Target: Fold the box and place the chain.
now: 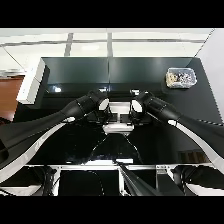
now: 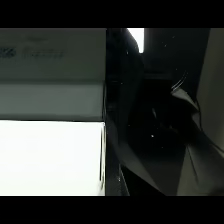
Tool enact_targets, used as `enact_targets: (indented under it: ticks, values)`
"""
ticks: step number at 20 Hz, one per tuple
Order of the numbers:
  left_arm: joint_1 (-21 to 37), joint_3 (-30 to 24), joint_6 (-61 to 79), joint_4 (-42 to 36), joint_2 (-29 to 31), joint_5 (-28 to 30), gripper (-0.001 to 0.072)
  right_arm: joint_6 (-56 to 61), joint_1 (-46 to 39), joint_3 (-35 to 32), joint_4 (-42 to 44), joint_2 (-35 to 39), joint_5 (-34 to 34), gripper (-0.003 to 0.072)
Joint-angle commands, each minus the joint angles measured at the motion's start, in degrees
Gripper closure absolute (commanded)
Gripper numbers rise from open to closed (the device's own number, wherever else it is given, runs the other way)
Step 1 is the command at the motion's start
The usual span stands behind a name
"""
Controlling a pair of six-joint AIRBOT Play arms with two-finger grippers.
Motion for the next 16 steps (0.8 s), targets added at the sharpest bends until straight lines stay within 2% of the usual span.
enact_targets:
  ticks: [1, 2, 4, 6, 8, 10, 13, 14, 15, 16]
  values:
    - [0.0, 0.0, 0.0, 0.1, 0.0, 0.0, 0.0684, 0.3, 0.1, 0.0, 2.3, -0.4, -1.8, 0.0459]
    - [0.0, 0.0, 0.0, 0.1, 0.0, 0.0, 0.0684, 0.3, 0.0, 0.1, 2.2, -0.6, -1.7, 0.046]
    - [0.0, 0.0, 0.0, 0.1, 0.0, 0.0, 0.0684, 0.3, -0.2, 0.0, 2.0, -1.0, -0.2, 0.0672]
    - [0.0, 0.0, 0.0, 0.1, 0.0, 0.0, 0.0684, 0.3, -0.2, 0.1, 1.9, -1.0, -0.7, 0.0674]
    - [0.0, 0.0, 0.0, 0.0, 0.0, 0.0, 0.0684, 0.3, -0.2, 0.1, 2.0, -1.0, -1.8, 0.067]
    - [0.0, 0.0, 0.0, 0.1, 0.0, 0.0, 0.0684, 0.3, -0.2, 0.1, 2.1, -1.0, -1.8, 0.0455]
    - [0.0, 0.0, 0.0, 0.1, 0.0, 0.1, 0.0684, 0.3, -0.2, 0.1, 2.1, -1.0, -1.6, 0.0459]
    - [0.0, 0.0, 0.0, 0.1, 0.0, 0.2, 0.0684, 0.3, -0.2, 0.1, 2.1, -1.0, -1.6, 0.0627]
    - [0.0, 0.0, 0.0, 0.1, 0.0, 0.2, 0.0684, 0.3, -0.2, 0.0, 2.0, -1.0, -1.6, 0.0674]
    - [0.0, 0.0, 0.0, 0.1, 0.0, 0.3, 0.0684, 0.3, -0.2, 0.1, 2.0, -1.0, -1.6, 0.0675]
